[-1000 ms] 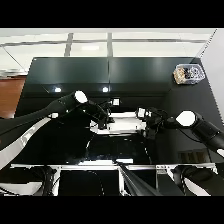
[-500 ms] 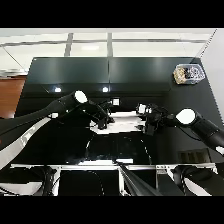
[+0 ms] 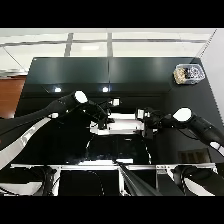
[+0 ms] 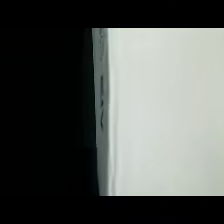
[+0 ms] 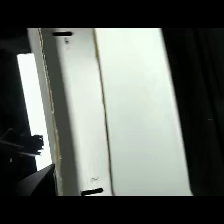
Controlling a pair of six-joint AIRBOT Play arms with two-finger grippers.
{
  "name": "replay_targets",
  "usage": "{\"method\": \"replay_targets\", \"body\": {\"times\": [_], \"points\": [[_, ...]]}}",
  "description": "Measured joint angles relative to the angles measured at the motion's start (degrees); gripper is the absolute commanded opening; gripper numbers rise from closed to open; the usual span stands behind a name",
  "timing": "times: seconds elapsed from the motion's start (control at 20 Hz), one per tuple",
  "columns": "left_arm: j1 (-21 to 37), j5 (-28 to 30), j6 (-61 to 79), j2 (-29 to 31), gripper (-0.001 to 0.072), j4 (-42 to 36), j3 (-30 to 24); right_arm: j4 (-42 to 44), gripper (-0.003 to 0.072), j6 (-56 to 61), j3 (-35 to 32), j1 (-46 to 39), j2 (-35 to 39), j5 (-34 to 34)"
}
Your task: Fold the box and place the chain.
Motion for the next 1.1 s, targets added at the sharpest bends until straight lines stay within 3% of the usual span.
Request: {"method": "replay_targets", "body": {"times": [0.4, 1.1], "points": [[0.00, 0.00, -0.20, 0.00, 0.0024, -0.07, 0.02, 4.28, 0.0704, -8.76, -0.59, -1.38, -4.31, 0.74], [0.00, -0.02, -0.24, 0.00, 0.0024, -0.11, 0.02, 2.89, 0.0704, -9.03, -0.63, -1.55, -7.87, 0.50]]}}
